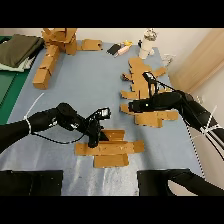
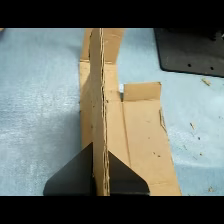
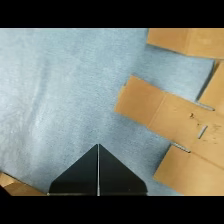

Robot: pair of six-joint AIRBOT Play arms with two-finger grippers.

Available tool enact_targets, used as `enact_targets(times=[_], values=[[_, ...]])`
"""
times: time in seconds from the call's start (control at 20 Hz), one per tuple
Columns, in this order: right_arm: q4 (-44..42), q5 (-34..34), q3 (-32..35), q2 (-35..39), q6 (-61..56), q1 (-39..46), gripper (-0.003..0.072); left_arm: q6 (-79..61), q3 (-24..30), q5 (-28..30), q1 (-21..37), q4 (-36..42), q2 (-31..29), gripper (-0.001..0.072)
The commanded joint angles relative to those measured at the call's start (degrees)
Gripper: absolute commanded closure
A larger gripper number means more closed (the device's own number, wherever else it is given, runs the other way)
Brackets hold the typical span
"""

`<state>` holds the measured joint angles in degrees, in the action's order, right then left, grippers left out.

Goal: Fold the box.

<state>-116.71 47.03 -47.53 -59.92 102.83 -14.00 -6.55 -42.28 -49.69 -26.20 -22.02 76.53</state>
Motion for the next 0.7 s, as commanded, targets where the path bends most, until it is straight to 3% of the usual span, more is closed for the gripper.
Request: enact_targets(times=[0.0, 0.2, 0.35, 0.45, 0.55, 0.65], values=[[-0.04, 0.00, 0.00, -0.02, 0.00, -0.07, 0.0681, 1.07, 0.09, -0.70, 0.13, -0.31, 0.02, 0.0698], [1.14, 0.57, 0.00, -0.02, -0.31, -0.07, 0.0681, 1.49, 0.09, -0.94, 0.22, -0.33, -0.39, 0.0697], [8.76, 4.57, 0.00, 0.39, -8.76, -0.09, 0.0682, 2.08, 0.09, -0.96, 0.22, -0.28, -0.81, 0.0697], [18.27, 12.81, -0.02, 2.19, -19.23, -1.53, 0.0682, 2.01, 0.09, -1.27, 0.22, -0.28, -0.81, 0.0697], [28.61, 25.22, 0.00, 5.27, -30.40, -5.31, 0.0683, 2.03, 0.09, -1.31, 0.20, -0.26, -0.81, 0.0697], [27.52, 33.75, 0.00, 8.44, -31.43, -11.39, 0.0682, 2.03, 0.09, -1.31, 0.20, -0.26, -0.81, 0.0697]])
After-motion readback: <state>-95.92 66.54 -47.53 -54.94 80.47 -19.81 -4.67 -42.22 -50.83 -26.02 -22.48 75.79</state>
